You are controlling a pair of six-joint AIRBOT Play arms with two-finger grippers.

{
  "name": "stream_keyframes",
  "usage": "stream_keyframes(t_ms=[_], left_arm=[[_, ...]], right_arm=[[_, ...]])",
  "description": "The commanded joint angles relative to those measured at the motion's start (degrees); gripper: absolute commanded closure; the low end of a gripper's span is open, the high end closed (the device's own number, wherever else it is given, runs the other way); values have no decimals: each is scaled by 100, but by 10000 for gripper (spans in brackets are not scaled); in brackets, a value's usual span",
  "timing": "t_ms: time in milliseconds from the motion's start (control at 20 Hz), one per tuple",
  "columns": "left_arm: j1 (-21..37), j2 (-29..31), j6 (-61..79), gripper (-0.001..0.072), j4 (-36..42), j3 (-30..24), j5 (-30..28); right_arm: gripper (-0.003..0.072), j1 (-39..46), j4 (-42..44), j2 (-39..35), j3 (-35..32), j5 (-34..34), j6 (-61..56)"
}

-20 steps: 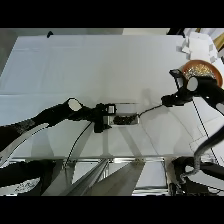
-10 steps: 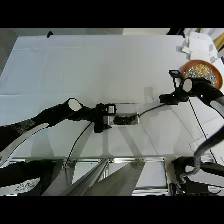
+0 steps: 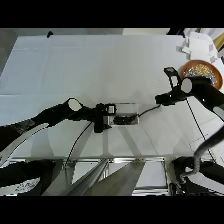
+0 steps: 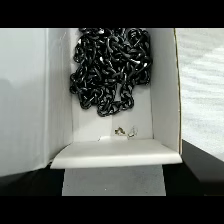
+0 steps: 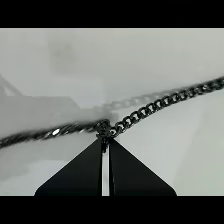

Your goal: Fold the box and place the chain.

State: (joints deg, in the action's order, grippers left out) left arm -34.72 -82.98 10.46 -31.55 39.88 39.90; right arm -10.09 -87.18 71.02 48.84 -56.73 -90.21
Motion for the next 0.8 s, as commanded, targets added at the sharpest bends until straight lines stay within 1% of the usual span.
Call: stream_keyframes(t_ms=[0,250,450,550,750], left_arm=[[0,-2,0,574,-2,2,-2],[-2,0,0,574,-2,2,0],[0,-2,0,574,-2,2,-2],[0,-2,0,574,-2,2,-2],[0,-2,0,574,-2,2,0]], right_arm=[[669,-584,63,-791,4,-313,-153],[669,-1445,101,-2081,4,-590,-575],[669,-2059,168,-2881,4,-560,-905],[669,-2286,393,-3134,4,-402,-964],[669,-2632,844,-3335,4,260,-1014]])
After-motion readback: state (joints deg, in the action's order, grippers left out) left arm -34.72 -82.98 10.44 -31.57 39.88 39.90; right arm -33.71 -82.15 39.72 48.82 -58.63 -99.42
